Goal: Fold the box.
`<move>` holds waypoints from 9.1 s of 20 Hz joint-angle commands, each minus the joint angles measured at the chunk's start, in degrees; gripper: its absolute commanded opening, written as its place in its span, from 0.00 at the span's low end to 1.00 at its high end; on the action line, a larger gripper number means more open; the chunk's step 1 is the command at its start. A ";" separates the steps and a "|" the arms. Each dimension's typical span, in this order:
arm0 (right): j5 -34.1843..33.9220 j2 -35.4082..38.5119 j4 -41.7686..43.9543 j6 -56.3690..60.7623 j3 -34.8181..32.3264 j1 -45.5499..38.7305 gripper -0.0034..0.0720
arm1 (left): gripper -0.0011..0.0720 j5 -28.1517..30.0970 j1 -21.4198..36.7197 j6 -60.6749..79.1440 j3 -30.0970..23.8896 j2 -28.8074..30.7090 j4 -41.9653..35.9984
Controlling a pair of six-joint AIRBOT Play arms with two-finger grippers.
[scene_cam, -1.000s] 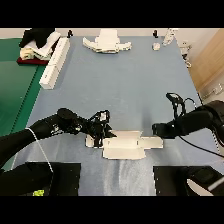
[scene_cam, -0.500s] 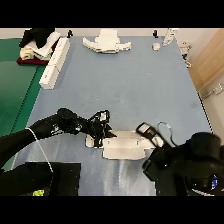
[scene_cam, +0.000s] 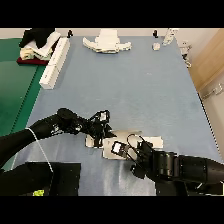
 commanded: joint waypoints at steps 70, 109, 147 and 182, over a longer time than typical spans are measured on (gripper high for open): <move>10.78 -1.66 48.72 -89.68 -8.02 -47.67 0.91 | 0.03 0.02 0.04 0.02 -0.02 0.04 -0.02; 13.75 0.96 49.13 -92.59 -10.97 -47.65 0.64 | 0.03 0.02 0.04 0.02 -0.02 0.04 -0.02; 13.75 0.96 48.74 -92.59 -10.97 -47.65 0.64 | 0.36 -10.86 7.91 -41.68 0.04 15.34 26.21; 13.75 0.96 48.74 -92.59 -10.97 -47.65 0.64 | 0.03 7.80 -4.85 -89.99 12.70 -11.69 14.97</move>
